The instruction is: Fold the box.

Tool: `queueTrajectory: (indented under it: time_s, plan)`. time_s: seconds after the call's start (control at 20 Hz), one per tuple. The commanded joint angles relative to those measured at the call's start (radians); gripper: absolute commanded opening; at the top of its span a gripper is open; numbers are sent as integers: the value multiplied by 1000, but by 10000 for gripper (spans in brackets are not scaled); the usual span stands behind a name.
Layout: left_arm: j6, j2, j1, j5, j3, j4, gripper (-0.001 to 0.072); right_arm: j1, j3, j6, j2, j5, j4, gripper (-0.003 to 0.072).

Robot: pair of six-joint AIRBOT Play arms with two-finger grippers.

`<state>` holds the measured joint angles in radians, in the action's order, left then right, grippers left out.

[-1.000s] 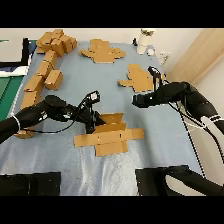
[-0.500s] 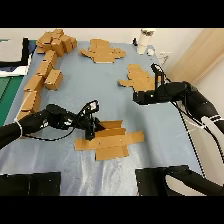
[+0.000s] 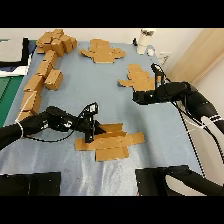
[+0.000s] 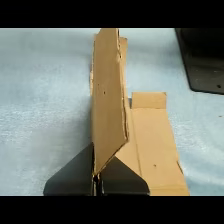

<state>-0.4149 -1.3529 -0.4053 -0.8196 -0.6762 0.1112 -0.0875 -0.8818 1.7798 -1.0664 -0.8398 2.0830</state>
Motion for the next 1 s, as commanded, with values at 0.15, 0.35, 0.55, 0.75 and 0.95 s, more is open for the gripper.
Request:
queueTrajectory:
  time_s: [0.15, 0.35, 0.55, 0.75, 0.95]
  plan:
    - [42, -1, 0, -40, 0, 6, 11, 0, 0, 0, 0, -6, -10, 6]
    - [41, -1, 0, -40, 0, 4, 11, 0, -1, -193, 2, -150, -113, 5]
    - [41, -1, 0, -40, 0, 4, 11, -72, 0, -508, 49, -602, -364, 5]
    - [41, -1, 0, -41, 0, 5, 11, -296, 64, -534, 194, -676, -378, 5]
    - [41, -1, 0, -40, 0, 4, 12, -621, 241, -552, 374, -443, -386, 4]
